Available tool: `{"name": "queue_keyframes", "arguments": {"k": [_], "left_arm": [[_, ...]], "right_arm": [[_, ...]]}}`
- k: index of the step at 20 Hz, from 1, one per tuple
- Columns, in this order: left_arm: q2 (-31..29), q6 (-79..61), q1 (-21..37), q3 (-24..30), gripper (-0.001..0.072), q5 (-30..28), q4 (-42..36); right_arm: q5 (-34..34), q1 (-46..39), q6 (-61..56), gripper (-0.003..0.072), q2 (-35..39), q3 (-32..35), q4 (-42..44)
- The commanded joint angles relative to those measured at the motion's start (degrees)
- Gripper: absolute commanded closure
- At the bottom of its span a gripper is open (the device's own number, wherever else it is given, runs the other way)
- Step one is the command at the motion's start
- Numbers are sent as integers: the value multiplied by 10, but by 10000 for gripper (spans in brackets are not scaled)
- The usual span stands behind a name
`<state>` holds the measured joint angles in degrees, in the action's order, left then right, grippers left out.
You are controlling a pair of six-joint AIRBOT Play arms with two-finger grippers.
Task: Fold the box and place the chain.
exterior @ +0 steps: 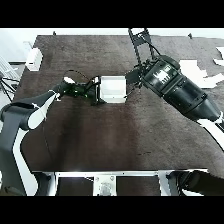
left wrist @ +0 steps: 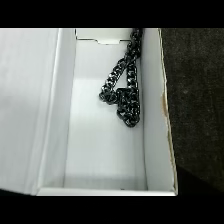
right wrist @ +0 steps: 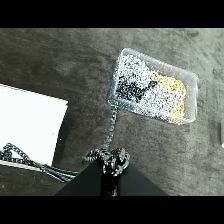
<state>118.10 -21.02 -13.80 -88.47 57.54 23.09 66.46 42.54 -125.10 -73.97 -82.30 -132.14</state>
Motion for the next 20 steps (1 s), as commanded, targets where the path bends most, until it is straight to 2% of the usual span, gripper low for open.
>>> {"name": "queue_keyframes", "arguments": {"k": [1, 4, 8, 12, 18, 20], "left_arm": [[0, 0, 0, 0, 200, 0, 0], [0, 0, 0, 0, 200, 0, 0], [0, 0, 0, 0, 200, 0, 0], [0, 0, 0, 0, 200, 0, 0], [0, 0, 0, 0, 200, 0, 0], [0, 0, 0, 0, 200, 0, 0]], "right_arm": [[-38, 23, -5, 683, 0, 0, 7], [-118, 42, -27, 683, 0, 0, 14], [-142, 43, -52, 683, -14, 0, 40], [-210, 41, -65, 683, -55, 0, 41], [-219, 18, -85, 685, -120, 0, 43], [-226, 3, -84, 685, -148, 1, 68]]}}
